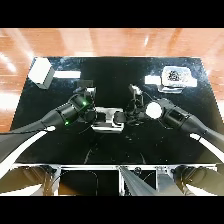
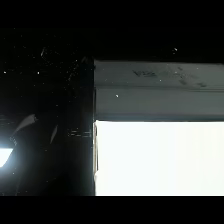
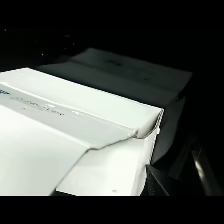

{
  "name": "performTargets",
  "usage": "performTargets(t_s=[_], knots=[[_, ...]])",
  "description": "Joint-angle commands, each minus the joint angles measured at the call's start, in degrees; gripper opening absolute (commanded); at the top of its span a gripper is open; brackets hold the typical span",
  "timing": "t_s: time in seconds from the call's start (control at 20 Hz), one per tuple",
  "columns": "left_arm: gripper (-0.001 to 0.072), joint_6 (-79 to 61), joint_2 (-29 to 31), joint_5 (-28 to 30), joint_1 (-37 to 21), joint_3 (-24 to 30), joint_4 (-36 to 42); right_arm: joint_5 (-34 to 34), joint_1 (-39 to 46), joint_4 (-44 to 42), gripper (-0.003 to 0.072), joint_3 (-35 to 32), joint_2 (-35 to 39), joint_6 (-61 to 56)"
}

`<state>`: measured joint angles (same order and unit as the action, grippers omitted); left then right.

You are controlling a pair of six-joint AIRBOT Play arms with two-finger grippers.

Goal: Fold the box and place the chain.

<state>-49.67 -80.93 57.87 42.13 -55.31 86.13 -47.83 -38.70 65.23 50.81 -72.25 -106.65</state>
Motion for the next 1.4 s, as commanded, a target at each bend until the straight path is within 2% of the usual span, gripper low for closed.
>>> performTargets(t_s=[0.0,0.3,0.35,0.4,0.45,0.5,0.55,0.65,1.35], knots=[[0.0020,0.0,0.0,0.0,0.0,0.0,0.0,-1.1,-2.8,7.7,0.0605,2.7,-2.2,-7.2],[0.0020,0.0,0.0,-0.1,0.0,0.0,-0.2,-5.7,-6.4,19.5,0.0605,6.2,-6.0,-15.2],[0.0020,0.0,0.0,-0.2,0.0,0.0,-0.2,-6.9,-6.4,20.0,0.0595,6.6,-6.4,-15.3],[0.0020,0.0,0.0,-0.4,0.0,0.0,-0.2,-7.8,-6.4,20.9,0.0549,6.9,-6.6,-15.5],[0.0019,0.0,0.0,-0.7,0.0,0.0,-0.2,-8.2,-6.4,21.0,0.0546,7.1,-6.9,-15.5],[0.0020,0.0,0.0,-0.8,0.0,0.0,-0.2,-8.4,-6.4,21.0,0.0465,7.4,-7.0,-15.5],[0.0020,0.0,0.0,-0.8,0.0,0.0,-0.2,-8.4,-6.4,21.0,0.0285,7.5,-7.1,-15.2],[0.0019,0.0,0.0,-0.9,0.0,0.0,-0.2,-8.6,-6.7,21.7,0.0262,7.5,-7.1,-15.1],[0.0020,0.0,0.0,-1.0,0.0,0.0,-0.2,-11.7,-8.0,24.4,0.0263,10.9,-11.8,-15.3]])
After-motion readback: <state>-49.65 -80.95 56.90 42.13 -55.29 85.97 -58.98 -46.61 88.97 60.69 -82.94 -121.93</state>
